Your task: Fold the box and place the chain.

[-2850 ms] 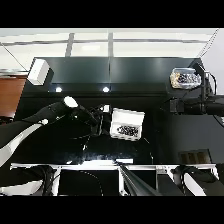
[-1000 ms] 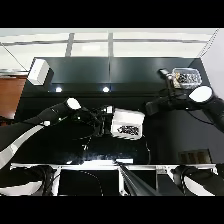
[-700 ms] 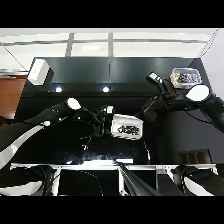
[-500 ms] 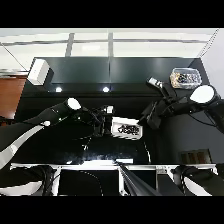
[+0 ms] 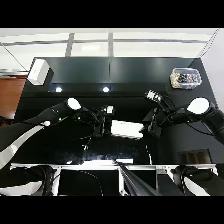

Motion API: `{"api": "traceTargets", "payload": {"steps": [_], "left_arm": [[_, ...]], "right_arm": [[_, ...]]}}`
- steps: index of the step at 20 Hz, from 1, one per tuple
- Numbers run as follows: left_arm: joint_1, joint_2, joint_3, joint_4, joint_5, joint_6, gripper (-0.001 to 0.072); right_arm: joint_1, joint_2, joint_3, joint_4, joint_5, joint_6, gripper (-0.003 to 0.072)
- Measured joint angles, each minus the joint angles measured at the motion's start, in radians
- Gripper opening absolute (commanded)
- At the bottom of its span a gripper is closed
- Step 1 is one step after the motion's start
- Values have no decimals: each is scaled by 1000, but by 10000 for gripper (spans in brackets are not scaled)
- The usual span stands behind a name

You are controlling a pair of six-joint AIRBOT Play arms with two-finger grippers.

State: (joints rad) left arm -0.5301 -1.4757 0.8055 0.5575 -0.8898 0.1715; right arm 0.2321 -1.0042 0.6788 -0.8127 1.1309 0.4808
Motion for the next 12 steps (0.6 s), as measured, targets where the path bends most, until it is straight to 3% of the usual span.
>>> {"api": "traceTargets", "payload": {"steps": [10, 11, 12], "left_arm": [[0, 0, 0, 0, 0, 0, 330], [0, 0, 0, 0, 0, 0, 330], [0, 0, 0, 0, 0, 0, 330]], "right_arm": [[33, 2, -5, -5, 3, -82, 720], [47, 2, -5, -10, -5, -87, 685], [60, 2, -5, -22, -16, -90, 583]]}}
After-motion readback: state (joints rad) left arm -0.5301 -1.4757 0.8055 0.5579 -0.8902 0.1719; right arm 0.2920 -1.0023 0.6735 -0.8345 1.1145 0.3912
